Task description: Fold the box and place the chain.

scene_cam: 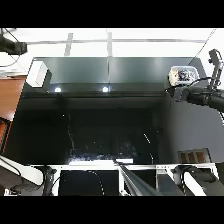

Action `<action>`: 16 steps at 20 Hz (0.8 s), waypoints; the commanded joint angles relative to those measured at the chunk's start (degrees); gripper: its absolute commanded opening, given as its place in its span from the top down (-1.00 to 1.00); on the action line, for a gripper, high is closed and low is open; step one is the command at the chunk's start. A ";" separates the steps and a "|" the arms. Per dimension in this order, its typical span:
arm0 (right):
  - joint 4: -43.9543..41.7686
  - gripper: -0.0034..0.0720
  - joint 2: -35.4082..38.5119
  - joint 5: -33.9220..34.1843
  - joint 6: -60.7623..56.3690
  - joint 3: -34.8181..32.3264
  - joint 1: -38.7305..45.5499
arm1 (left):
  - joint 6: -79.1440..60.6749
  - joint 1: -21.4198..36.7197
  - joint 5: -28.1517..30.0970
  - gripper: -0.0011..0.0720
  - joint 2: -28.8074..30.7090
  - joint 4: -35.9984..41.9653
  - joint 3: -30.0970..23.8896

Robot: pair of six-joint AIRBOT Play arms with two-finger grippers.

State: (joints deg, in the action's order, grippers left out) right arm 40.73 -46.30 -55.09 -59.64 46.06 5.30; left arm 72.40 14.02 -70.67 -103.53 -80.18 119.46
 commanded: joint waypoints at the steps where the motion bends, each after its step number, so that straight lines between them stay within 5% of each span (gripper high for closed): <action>1: 2.71 0.87 -0.28 3.72 4.83 0.04 -4.20 | 3.52 -2.86 -10.34 0.91 11.93 10.69 -6.23; 4: 13.60 0.86 -3.04 7.93 4.76 -0.15 -8.72 | 3.54 -10.29 -1.38 0.91 28.85 11.28 -29.20; 7: 19.06 0.86 -7.02 13.57 4.55 -1.99 -8.87 | 3.50 -16.81 15.34 0.90 48.89 11.04 -61.09; 10: 19.74 0.86 -8.81 13.66 4.59 -2.32 -8.90 | 3.74 -17.64 21.16 0.90 63.36 10.12 -82.90; 13: 19.74 0.86 -8.81 13.77 4.59 -2.32 -8.90 | 3.72 -16.85 21.07 0.90 70.73 10.14 -91.06; 16: 19.74 0.86 -8.81 13.77 4.57 -2.32 -8.87 | 3.72 -16.87 21.79 0.89 72.13 10.56 -91.78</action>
State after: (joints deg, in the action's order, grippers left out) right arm 59.83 -54.83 -41.89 -55.09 43.81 -3.49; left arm 76.09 -2.66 -51.44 -35.59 -70.06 32.60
